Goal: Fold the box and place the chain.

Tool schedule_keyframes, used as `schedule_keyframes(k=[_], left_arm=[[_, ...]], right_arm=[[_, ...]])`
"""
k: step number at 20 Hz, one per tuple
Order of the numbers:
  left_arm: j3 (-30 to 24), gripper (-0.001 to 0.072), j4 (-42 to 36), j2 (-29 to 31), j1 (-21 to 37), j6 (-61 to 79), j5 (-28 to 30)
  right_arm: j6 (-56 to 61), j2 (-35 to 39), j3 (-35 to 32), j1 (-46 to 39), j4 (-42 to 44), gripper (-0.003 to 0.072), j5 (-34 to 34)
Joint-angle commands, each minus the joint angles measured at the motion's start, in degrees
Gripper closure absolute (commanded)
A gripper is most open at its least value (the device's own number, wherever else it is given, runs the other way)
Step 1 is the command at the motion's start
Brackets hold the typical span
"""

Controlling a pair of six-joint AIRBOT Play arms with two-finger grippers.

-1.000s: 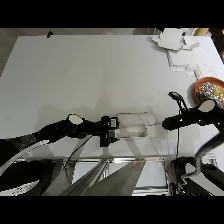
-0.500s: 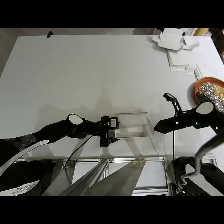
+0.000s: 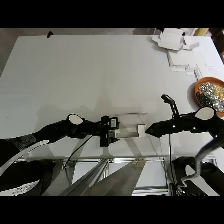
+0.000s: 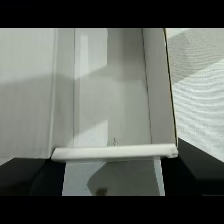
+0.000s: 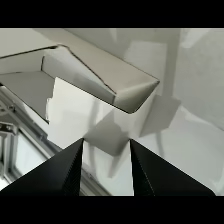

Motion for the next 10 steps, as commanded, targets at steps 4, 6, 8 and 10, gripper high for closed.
schedule_keyframes(k=[4, 6, 8, 10], left_arm=[[0.0, 0.0501, 0.0, 0.0, 0.0, 0.0, 0.0], [0.0, 0.0501, 0.0, 0.0, 0.0, 0.0, 0.0], [0.0, 0.0501, 0.0, 0.0, 0.0, 0.0, 0.0], [0.0, 0.0501, 0.0, 0.0, 0.0, 0.0, 0.0]], right_arm=[[7.6, 0.5, -0.2, 5.4, -0.4, 0.0355, -5.2], [13.2, 0.5, -0.2, 8.3, -2.4, 0.0355, -9.1], [22.6, 0.5, 0.9, 12.5, -8.0, 0.0356, -13.2], [35.6, 0.4, 3.6, 16.8, -17.6, 0.0337, -15.0]])
